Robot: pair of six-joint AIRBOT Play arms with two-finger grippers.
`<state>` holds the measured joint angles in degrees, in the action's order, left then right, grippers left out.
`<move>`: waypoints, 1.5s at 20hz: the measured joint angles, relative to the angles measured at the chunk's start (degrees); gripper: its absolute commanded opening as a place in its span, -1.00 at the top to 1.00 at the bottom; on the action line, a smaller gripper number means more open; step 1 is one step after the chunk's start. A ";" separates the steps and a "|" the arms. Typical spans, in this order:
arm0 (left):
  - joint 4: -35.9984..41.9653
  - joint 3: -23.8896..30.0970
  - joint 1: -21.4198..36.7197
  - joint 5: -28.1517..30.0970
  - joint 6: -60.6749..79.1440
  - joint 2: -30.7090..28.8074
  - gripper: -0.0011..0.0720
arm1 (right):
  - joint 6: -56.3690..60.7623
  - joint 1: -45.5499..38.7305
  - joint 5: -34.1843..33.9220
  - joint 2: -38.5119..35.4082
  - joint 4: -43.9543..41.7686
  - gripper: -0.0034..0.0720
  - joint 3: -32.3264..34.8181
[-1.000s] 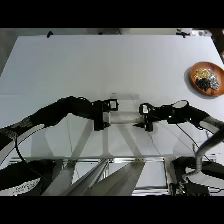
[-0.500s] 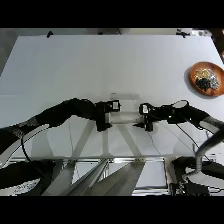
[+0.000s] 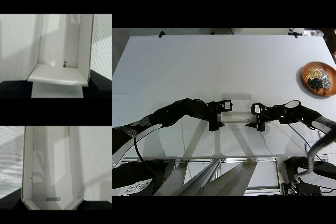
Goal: Fold the box and place the chain.
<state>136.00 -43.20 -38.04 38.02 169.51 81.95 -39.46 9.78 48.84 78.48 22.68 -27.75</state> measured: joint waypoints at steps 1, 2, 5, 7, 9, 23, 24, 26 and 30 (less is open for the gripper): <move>-0.02 0.00 0.00 0.00 -0.02 0.00 0.03 | 0.00 0.00 0.00 0.00 0.00 -0.20 0.00; -0.02 0.00 0.00 0.00 0.00 0.02 -0.09 | 0.00 0.00 0.02 0.00 0.00 -0.20 0.00; 0.00 0.00 0.00 0.07 -0.02 0.07 -0.28 | -0.02 0.00 0.02 0.00 0.00 -0.20 0.00; 0.09 0.00 0.00 0.11 0.00 0.11 -0.39 | -0.02 0.00 0.00 0.00 0.00 -0.20 0.00; 0.31 0.00 0.00 0.17 0.04 0.20 -0.39 | -0.04 0.00 0.00 0.00 0.00 -0.20 0.00; 1.20 0.02 0.00 0.22 0.00 1.20 0.11 | -0.04 -0.02 0.02 0.00 0.02 -0.20 0.00; 1.20 0.02 0.00 0.24 0.00 1.20 0.23 | -0.04 -0.02 0.02 0.00 0.02 -0.20 0.00; 1.20 0.02 -0.04 0.22 0.00 1.22 0.22 | -0.04 -0.02 0.02 0.00 0.02 -0.20 0.00; 0.98 0.02 -0.48 0.07 -0.13 1.22 0.22 | -0.02 -0.02 0.02 0.00 0.02 -0.20 0.00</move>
<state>136.99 -43.18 -38.52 38.09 169.38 83.18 -39.48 9.76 48.86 78.48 22.70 -27.75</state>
